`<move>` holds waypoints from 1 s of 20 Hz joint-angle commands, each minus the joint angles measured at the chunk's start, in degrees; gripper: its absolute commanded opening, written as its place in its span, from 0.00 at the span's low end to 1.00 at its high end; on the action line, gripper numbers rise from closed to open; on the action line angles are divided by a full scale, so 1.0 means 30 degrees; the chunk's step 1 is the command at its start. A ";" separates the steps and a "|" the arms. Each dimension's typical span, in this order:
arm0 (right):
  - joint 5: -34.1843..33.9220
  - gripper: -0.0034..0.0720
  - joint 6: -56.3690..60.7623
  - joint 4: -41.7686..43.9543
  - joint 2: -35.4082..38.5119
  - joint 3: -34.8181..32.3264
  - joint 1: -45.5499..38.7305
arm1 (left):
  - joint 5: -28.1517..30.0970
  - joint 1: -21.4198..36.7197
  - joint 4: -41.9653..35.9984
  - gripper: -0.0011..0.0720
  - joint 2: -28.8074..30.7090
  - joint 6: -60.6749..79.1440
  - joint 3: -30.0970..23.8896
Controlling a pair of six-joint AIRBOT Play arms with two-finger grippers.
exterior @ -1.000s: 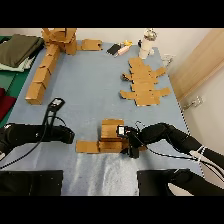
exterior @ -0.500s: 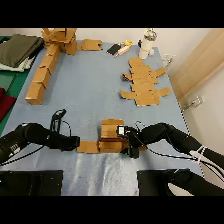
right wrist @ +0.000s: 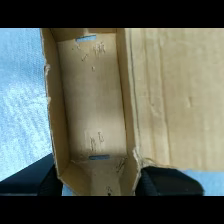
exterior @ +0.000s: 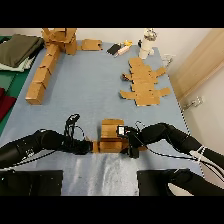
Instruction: Fold the box.
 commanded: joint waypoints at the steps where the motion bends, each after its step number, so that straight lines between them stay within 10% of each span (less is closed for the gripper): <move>1: 0.0000 0.71 0.0007 0.0007 0.0007 0.0000 0.0015 | 0.1049 -0.0991 -0.1093 0.03 -0.0109 0.1326 0.0597; 13: 0.0000 0.71 0.0007 0.0000 0.0007 -0.0007 0.0007 | -0.0189 0.0328 -0.1071 0.04 -0.0109 0.1013 0.1523; 15: 0.0000 0.71 0.0007 0.0000 0.0007 -0.0007 0.0015 | -0.0277 0.0663 -0.1195 0.45 -0.0117 0.1027 0.1719; 20: 0.0000 0.71 0.0007 0.0000 0.0007 -0.0007 0.0007 | -0.0911 0.0670 -0.1144 0.36 -0.0117 0.1217 0.2783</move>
